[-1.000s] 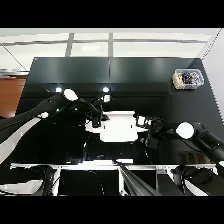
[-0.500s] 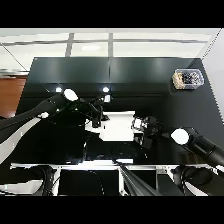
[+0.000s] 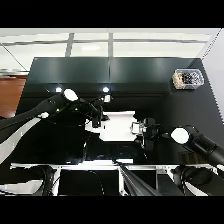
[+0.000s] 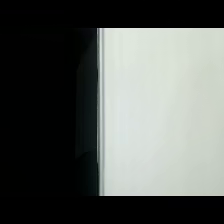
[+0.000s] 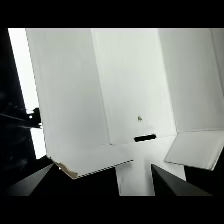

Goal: Fold the box and place the chain.

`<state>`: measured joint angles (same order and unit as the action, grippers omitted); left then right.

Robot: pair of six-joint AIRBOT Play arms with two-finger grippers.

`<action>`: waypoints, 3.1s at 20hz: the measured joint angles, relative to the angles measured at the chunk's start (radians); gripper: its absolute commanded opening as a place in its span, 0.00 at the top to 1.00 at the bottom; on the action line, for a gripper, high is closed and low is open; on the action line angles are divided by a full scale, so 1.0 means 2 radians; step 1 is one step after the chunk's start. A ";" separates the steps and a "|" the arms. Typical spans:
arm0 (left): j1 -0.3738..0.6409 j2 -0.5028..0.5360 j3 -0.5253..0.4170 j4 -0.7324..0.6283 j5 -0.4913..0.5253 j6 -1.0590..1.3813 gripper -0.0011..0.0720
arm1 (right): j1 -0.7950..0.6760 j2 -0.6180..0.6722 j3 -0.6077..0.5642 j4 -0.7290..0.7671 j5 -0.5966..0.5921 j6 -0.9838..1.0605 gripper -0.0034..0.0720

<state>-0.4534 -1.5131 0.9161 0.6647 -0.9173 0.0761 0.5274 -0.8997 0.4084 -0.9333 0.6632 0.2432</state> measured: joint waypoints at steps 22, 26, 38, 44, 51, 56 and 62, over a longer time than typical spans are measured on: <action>-0.002 0.000 0.000 0.000 -0.001 -0.001 0.95 | -0.059 -0.063 0.059 0.140 -0.012 -0.123 0.01; -0.002 0.000 0.000 0.000 -0.001 -0.001 0.95 | -0.090 -0.083 0.060 0.182 0.000 -0.167 0.01; -0.002 0.000 0.000 0.001 -0.003 0.000 0.95 | -0.092 -0.115 0.060 0.226 0.034 -0.225 0.01; -0.002 0.000 0.000 0.001 -0.005 0.002 0.95 | -0.074 -0.142 0.060 0.207 0.043 -0.234 0.01; -0.002 0.000 0.000 0.001 -0.004 0.000 0.95 | -0.072 -0.154 0.060 0.190 0.034 -0.235 0.01; -0.002 0.000 0.000 0.000 -0.004 0.000 0.95 | -0.072 -0.166 0.060 0.189 0.030 -0.236 0.01; -0.002 0.000 0.000 0.000 -0.004 -0.001 0.95 | -0.072 -0.173 0.060 0.190 0.024 -0.234 0.02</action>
<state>-0.4576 -1.5131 0.9157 0.6651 -0.9249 0.0750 0.3828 -1.2457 0.5289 -0.5537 0.7120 -0.2256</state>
